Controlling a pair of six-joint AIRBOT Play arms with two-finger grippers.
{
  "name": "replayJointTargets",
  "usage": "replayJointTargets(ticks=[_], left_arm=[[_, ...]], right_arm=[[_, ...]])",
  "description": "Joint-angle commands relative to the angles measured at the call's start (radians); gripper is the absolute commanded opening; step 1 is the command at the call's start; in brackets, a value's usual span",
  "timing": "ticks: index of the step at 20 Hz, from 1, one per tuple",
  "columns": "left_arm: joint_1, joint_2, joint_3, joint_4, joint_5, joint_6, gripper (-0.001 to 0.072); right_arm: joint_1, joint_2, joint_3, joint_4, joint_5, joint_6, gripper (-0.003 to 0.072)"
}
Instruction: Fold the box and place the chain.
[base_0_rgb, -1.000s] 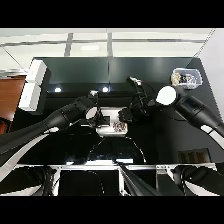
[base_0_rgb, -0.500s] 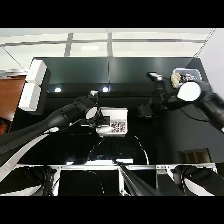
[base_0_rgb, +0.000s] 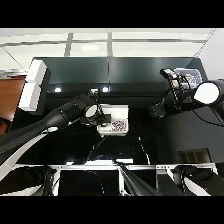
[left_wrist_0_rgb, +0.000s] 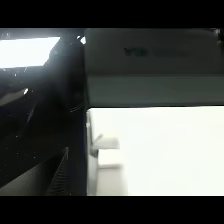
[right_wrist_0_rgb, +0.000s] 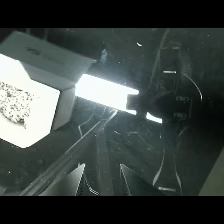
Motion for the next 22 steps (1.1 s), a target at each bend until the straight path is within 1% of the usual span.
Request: replayJointTargets(ticks=[1,3,5,7,8,9,10,11,12,13,14,15,16,17,18,20,22], left_arm=[[0.0,0.058,0.021,0.029,-0.015,0.055,0.0447],[0.002,0.137,0.016,0.04,-0.023,0.158,0.0446],[0.032,0.236,-0.027,0.101,-0.039,0.2,0.0446],[0.137,0.343,-0.125,0.117,-0.044,0.231,0.0444],[0.211,0.392,-0.184,0.082,-0.024,0.256,0.0443],[0.301,0.441,-0.259,-0.003,0.044,0.318,0.0443],[0.393,0.478,-0.333,-0.146,0.121,0.427,0.0443],[0.491,0.5,-0.409,-0.352,0.175,0.595,0.0443],[0.57,0.507,-0.469,-0.55,0.187,0.803,0.0443],[0.63,0.504,-0.517,-0.725,0.163,1.051,0.0444],[0.67,0.501,-0.555,-0.856,0.123,1.302,0.0445],[0.685,0.5,-0.577,-0.914,0.089,1.503,0.0446],[0.681,0.5,-0.586,-0.918,0.076,1.644,0.0464],[0.67,0.5,-0.59,-0.918,0.063,1.786,0.0624],[0.657,0.5,-0.59,-0.918,0.065,1.908,0.072],[0.619,0.5,-0.59,-0.917,0.118,2.114,0.072],[0.588,0.487,-0.589,-0.927,0.156,2.251,0.0718]], right_arm=[[-0.002,0.004,0.0,-0.008,-0.018,0.0,0.0266],[-0.002,0.004,0.0,-0.008,-0.025,0.0,0.0266],[-0.002,0.004,0.0,-0.008,-0.033,0.0,0.0266],[-0.002,0.004,0.0,-0.008,-0.041,0.0,0.0266],[-0.002,0.004,0.0,-0.009,-0.044,0.0,0.0266],[-0.002,0.004,0.0,-0.012,-0.052,0.0,0.0267],[-0.002,0.004,0.0,-0.016,-0.061,0.0,0.0266],[-0.002,0.004,0.0,-0.016,-0.071,0.0,0.0266],[-0.002,0.004,0.0,-0.019,-0.083,0.0,0.0266],[-0.002,0.004,0.0,-0.019,-0.093,0.0,0.0266],[-0.002,0.003,0.0,-0.019,-0.101,0.0,0.0267],[-0.002,0.003,0.0,-0.019,-0.108,0.0,0.0267],[-0.002,0.003,0.0,-0.019,-0.11,0.0,0.0267],[-0.002,0.003,0.0,-0.02,-0.112,0.0,0.0266],[-0.002,0.003,0.0,-0.02,-0.113,0.0,0.0267],[-0.001,0.003,0.0,-0.018,-0.115,0.002,0.0267],[-0.001,0.003,0.0,-0.019,-0.118,0.008,0.0267]])
